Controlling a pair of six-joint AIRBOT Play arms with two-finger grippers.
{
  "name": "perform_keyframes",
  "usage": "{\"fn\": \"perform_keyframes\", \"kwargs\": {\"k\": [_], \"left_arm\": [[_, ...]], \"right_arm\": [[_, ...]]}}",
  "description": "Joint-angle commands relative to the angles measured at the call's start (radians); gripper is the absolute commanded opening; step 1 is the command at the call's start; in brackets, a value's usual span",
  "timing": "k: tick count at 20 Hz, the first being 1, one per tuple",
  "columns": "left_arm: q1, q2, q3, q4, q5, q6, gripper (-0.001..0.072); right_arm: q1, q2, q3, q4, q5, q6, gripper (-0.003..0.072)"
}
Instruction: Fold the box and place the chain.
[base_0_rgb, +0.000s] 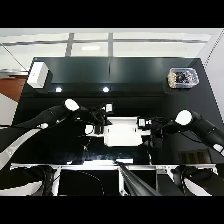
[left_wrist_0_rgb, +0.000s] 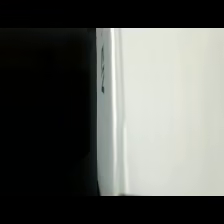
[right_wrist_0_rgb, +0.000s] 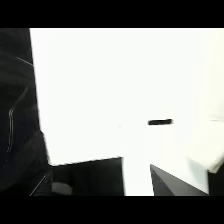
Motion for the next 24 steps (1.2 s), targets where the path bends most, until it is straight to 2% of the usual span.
{"fn": "perform_keyframes", "kwargs": {"k": [1,9,17,19,24], "left_arm": [[0.001,-0.001,0.001,-0.001,0.005,-0.005,0.0024],[0.001,-0.001,0.001,-0.001,0.005,-0.005,0.0024],[0.001,-0.001,0.001,-0.001,0.005,-0.005,0.0024],[0.001,-0.001,0.001,-0.001,0.005,-0.005,0.0024],[0.001,-0.001,0.001,-0.001,0.005,-0.005,0.0024]], "right_arm": [[0.011,-0.008,-0.001,0.005,-0.004,0.000,0.0712],[0.089,-0.008,-0.032,0.027,-0.066,-0.038,0.0714],[0.097,-0.008,-0.032,0.084,-0.156,-0.002,0.0712],[0.097,-0.007,-0.031,0.115,-0.159,0.005,0.0712],[0.097,0.012,-0.031,0.077,-0.150,0.074,0.0712]]}}
